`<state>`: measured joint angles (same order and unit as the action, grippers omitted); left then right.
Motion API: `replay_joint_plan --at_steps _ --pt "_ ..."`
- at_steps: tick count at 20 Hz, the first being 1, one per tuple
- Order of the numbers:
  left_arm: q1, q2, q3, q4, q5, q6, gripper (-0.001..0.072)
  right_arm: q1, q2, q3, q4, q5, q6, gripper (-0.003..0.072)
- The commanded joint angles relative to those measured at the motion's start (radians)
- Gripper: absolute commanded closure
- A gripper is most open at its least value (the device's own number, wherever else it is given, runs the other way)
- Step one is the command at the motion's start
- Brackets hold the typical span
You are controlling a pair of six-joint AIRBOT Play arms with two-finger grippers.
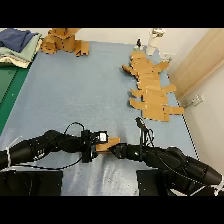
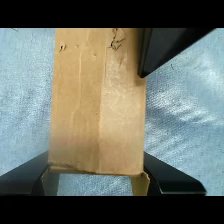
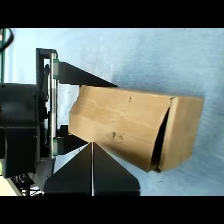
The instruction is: Fold the box.
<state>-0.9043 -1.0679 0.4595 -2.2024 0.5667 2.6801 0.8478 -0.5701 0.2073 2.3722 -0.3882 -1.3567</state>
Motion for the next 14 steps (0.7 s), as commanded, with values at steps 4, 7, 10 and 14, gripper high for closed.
replay_joint_plan --at_steps 4,7,10,14 --pt "0.000 0.000 0.000 0.000 0.000 0.000 0.0195 0.002 -0.076 -0.001 -0.002 0.013 0.002 0.0686" --pt "0.000 0.000 0.001 0.000 0.000 0.000 0.0195 0.002 -0.090 -0.001 -0.006 0.013 0.002 0.0686" --pt "0.000 0.000 0.001 0.000 0.000 0.000 0.0195 0.002 -0.090 -0.001 -0.012 0.013 0.002 0.0686" --pt "0.000 0.000 0.001 0.000 0.000 0.000 0.0195 0.002 -0.005 0.027 -0.078 -0.013 -0.021 0.0686"
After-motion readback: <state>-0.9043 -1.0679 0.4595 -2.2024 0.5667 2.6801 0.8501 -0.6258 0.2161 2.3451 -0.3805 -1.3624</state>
